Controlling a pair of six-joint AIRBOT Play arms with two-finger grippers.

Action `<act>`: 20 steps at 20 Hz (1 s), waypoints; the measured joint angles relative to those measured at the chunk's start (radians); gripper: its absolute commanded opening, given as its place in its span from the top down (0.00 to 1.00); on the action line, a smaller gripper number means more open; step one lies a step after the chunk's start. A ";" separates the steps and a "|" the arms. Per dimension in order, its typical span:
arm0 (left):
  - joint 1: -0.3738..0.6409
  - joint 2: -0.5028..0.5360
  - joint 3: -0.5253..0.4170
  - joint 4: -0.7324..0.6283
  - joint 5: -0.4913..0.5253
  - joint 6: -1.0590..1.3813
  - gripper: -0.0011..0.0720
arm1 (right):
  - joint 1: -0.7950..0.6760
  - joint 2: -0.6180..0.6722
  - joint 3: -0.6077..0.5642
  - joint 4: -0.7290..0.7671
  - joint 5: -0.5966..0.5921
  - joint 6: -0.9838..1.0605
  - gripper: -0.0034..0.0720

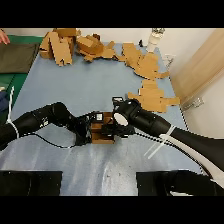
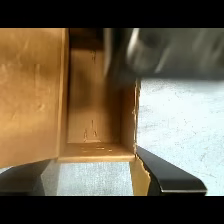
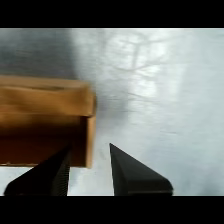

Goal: Fold the box.

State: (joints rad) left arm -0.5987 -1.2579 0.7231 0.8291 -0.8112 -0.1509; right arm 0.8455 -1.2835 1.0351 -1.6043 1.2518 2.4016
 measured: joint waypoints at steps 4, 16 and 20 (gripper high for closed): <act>0.000 0.000 0.000 0.000 0.000 0.000 0.35 | 0.000 0.080 0.000 -0.055 0.021 0.011 0.91; 0.000 0.000 0.000 0.001 -0.001 0.000 0.35 | -0.412 0.249 -0.265 0.288 -0.357 -0.394 0.96; 0.000 0.000 0.000 0.001 -0.001 0.001 0.35 | -0.535 0.107 -0.296 0.820 -0.492 -0.950 0.96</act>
